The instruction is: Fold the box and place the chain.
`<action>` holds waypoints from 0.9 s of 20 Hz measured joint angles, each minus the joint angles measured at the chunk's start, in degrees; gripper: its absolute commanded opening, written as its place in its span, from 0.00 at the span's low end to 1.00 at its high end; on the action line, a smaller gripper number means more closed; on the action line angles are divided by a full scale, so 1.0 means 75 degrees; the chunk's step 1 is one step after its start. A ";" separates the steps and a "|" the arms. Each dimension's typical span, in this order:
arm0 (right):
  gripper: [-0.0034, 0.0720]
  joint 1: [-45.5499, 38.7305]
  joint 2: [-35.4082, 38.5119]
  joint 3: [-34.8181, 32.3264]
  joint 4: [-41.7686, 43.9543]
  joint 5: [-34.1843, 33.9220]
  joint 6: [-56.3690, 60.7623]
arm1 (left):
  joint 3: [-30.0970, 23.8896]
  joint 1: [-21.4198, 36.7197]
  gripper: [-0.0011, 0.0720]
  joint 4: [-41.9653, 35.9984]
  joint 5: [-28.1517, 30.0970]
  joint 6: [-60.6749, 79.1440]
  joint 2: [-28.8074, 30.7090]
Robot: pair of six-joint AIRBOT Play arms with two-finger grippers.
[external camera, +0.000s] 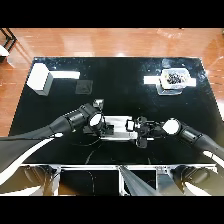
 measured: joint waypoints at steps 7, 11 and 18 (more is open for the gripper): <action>0.98 -0.0140 0.0291 0.0038 -0.1107 0.0417 0.0603 | 0.0000 0.0044 0.04 0.0219 -0.0119 0.0125 0.0000; 0.98 -0.0149 0.0230 0.0041 -0.0804 0.0350 0.0670 | 0.0009 0.0032 0.04 0.0478 -0.0221 0.0023 -0.0015; 0.82 -0.0082 0.0114 0.0041 -0.0221 0.0242 0.0679 | 0.0012 0.0029 0.05 0.0726 -0.0344 -0.0198 -0.0020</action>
